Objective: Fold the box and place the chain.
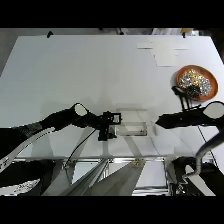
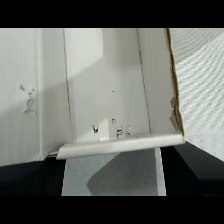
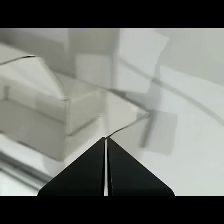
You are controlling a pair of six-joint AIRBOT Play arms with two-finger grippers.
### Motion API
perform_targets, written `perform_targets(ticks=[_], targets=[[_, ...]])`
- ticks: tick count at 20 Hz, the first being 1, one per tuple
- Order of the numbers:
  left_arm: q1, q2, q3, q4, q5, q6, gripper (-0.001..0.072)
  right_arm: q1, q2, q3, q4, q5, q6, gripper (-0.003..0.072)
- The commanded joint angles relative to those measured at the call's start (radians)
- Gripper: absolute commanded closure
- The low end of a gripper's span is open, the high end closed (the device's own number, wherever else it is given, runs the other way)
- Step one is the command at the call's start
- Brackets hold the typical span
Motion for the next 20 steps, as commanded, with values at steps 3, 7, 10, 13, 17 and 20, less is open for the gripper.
perform_targets(ticks=[3,7,10,13,17,20], targets=[[0.001,0.001,0.001,0.000,0.000,0.000,0.0570,-0.153,-0.019,-0.063,-0.159,0.013,0.039,0.0670],[0.001,0.001,0.001,0.000,0.000,0.000,0.0570,-0.152,-0.088,-0.096,-0.037,-0.016,0.013,0.0670],[0.001,0.001,0.001,0.000,0.000,0.000,0.0570,-0.152,-0.114,-0.115,0.029,-0.035,-0.013,0.0670],[0.001,0.001,0.001,0.000,0.000,0.000,0.0570,-0.143,-0.167,-0.120,0.035,-0.046,-0.023,0.0670],[0.001,0.001,0.001,0.000,0.000,0.000,0.0570,-0.048,-0.228,-0.120,0.113,-0.071,-0.064,0.0670],[0.001,0.001,0.001,0.000,0.000,0.000,0.0570,-0.008,-0.228,-0.118,0.185,-0.082,-0.088,0.0667]])
